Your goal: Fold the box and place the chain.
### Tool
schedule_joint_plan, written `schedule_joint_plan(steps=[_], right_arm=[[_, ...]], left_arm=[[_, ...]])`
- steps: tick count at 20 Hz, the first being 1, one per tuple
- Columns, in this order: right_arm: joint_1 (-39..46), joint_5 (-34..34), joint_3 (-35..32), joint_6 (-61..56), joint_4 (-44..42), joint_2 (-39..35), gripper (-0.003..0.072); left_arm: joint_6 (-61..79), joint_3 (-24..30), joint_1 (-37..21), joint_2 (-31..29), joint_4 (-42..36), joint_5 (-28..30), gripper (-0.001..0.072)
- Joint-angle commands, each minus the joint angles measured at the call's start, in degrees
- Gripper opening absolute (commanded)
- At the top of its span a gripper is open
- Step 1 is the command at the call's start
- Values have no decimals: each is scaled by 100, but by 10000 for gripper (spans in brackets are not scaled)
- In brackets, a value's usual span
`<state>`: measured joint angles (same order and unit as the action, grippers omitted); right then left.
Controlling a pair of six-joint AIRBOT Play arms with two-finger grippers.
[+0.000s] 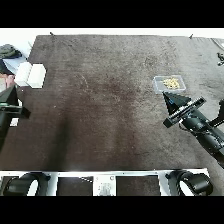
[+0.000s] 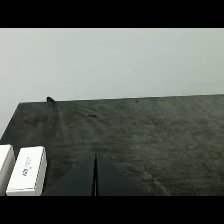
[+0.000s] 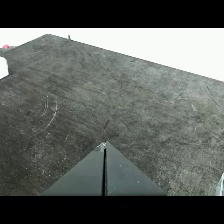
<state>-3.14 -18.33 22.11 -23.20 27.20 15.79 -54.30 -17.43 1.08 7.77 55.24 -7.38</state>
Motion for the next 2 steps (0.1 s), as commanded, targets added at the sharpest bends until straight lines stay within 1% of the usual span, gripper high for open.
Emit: schedule_joint_plan(steps=[1, 2], right_arm=[[-2, -2, -2, 0, -2, -4, -14], [-2, -2, -2, 0, -2, -4, -14]], left_arm=[[-11, 133, 4, -68, 2, -15, 9], [-13, 133, 4, -68, 2, -22, 10]])
